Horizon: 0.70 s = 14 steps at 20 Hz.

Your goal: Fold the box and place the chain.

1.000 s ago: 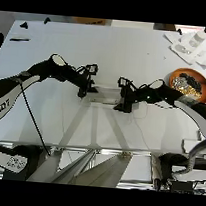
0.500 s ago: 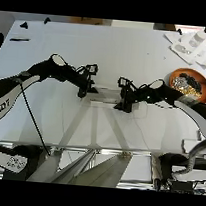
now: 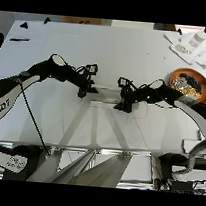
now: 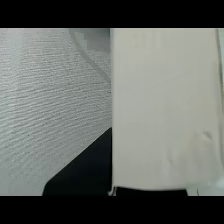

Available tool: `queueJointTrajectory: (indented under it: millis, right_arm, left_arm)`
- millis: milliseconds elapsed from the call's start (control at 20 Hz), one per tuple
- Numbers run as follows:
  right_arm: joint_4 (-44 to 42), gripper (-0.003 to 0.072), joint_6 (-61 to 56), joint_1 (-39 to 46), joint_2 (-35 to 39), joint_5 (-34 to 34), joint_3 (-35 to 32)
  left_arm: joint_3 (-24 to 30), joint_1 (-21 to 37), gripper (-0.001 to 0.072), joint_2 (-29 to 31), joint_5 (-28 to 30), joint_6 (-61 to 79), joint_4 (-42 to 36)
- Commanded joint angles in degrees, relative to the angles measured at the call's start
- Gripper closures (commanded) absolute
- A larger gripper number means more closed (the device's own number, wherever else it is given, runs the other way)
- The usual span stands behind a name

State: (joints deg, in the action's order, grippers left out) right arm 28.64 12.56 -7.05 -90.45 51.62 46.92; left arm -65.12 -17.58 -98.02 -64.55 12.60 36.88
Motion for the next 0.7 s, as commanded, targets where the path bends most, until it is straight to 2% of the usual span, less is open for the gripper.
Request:
queueJointTrajectory:
  millis: [0,450,500,600,650]
  right_arm:
    - [0.0,0.0166,0.0,0.0,0.0,0.0,0.1]
    - [0.0,0.0166,0.0,0.0,0.0,0.0,0.1]
    - [0.0,0.0166,0.0,0.0,0.0,0.0,0.1]
    - [0.0,0.0166,0.0,0.0,0.0,0.0,0.1]
    - [0.0,0.0166,0.0,0.0,0.0,0.0,0.1]
  left_arm:
    - [0.0,0.0,0.0695,0.0,0.0,0.0,0.0]
    - [0.0,0.0,0.0692,0.0,0.1,0.0,0.0]
    - [0.0,0.0,0.0663,0.0,0.1,0.0,0.0]
    - [0.0,0.0,0.0552,0.0,0.1,0.0,0.0]
    - [0.0,0.0,0.0554,0.0,0.0,0.0,0.0]
